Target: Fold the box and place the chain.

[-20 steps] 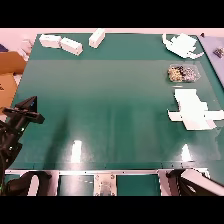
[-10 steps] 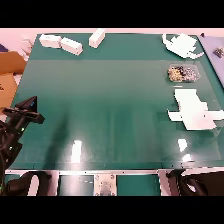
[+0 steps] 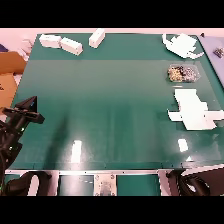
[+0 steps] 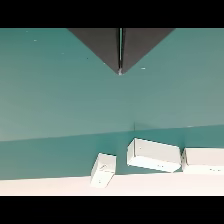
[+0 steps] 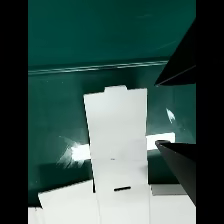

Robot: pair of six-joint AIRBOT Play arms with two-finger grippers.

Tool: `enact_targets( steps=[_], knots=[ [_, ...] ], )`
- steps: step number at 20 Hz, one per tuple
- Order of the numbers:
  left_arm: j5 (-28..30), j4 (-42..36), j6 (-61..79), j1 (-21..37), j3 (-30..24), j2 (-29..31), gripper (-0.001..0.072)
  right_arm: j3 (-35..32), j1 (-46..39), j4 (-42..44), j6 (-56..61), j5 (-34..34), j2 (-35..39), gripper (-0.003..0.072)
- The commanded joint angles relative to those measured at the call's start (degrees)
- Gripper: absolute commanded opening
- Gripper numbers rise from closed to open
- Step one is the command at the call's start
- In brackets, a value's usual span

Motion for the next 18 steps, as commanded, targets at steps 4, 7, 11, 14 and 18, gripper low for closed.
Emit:
enact_targets(
  steps=[4, 7, 11, 14, 18],
  knots=[
    [0.0, 0.0, 0.0, 0.0, 0.0, 0.0, 0.0021, 0.5, 0.0, 0.3, -3.1, -2.9, -5.1, 0.0418],
    [0.1, 0.0, 0.0, 0.0, 0.0, 0.0, 0.0021, 0.5, 0.0, 0.5, -4.4, -3.0, -6.1, 0.0418],
    [0.1, 0.0, 0.0, 0.0, 0.0, 0.0, 0.0021, 0.5, 0.1, 4.7, -4.4, -2.3, -7.0, 0.0418],
    [0.1, 0.0, 0.0, 0.0, 0.0, 0.0, 0.0021, 0.5, 0.0, 5.9, -4.0, -0.1, -6.9, 0.0418],
    [0.1, 0.0, 0.0, 0.0, 0.0, 0.0, 0.0021, 0.5, 0.1, 6.0, -2.9, 1.4, -6.9, 0.0418]
  ],
)
